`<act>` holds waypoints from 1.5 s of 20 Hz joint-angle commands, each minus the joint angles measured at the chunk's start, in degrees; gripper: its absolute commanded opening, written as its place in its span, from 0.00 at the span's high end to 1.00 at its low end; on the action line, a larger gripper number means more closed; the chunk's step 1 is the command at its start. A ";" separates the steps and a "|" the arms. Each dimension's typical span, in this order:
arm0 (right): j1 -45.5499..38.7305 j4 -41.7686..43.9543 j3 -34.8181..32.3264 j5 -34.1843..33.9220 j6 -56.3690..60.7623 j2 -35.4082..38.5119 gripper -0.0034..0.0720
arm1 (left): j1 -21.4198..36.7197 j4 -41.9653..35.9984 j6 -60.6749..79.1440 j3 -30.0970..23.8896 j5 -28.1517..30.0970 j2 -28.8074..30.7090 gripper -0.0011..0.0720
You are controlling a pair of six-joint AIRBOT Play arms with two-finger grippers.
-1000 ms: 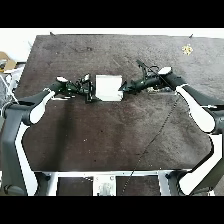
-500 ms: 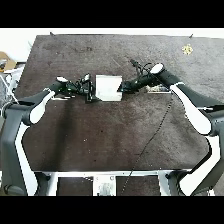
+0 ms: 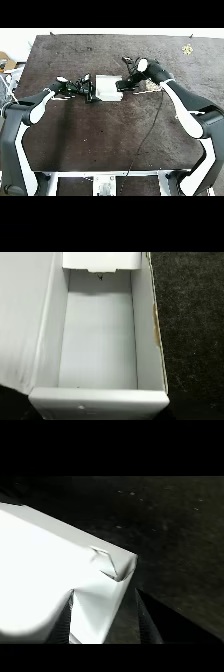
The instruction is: Fold the box and place the chain.
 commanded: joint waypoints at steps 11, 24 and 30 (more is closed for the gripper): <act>6.71 -15.54 13.57 10.95 18.27 -9.79 0.53 | 0.00 0.00 0.02 -0.02 0.02 -0.02 0.68; 6.71 -17.46 13.49 9.88 27.63 -10.73 0.60 | 0.00 0.00 0.02 -0.02 0.02 -0.02 0.68; 6.73 -17.38 13.46 10.86 29.73 -11.67 0.60 | 0.00 0.02 0.02 -0.02 0.02 -0.02 0.68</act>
